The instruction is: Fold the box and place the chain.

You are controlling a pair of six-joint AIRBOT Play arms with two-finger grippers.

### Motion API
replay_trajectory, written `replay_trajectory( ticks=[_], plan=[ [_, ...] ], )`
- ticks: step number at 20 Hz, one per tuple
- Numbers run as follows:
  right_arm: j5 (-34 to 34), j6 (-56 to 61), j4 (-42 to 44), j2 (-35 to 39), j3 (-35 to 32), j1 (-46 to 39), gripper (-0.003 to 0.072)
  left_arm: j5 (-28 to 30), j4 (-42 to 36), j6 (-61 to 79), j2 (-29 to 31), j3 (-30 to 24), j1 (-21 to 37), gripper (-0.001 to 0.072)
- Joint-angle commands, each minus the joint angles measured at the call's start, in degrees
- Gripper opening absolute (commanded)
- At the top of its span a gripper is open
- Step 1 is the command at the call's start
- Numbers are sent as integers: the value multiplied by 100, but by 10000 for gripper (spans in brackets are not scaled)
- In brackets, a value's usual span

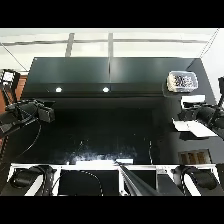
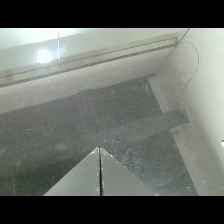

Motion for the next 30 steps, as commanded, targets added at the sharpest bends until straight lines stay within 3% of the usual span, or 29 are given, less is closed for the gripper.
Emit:
replay_trajectory(
  ticks=[1, 21, 25, 30],
  plan=[
    [0, 2, 0, 4, -2, 2, 10, 2, 2, 0, -2, -2, -2, 27],
    [-116, 4, 184, 4, -2, 2, 10, 50, 0, 2, -2, -2, -2, 26],
    [-1290, 0, 44, -20, -17, 2, 10, 275, 2, 2, -42, -2, -2, 27],
    [-3272, 85, -1158, -568, -15, -444, 10, 1054, -33, 0, -334, -2, -2, 27]
  ],
)
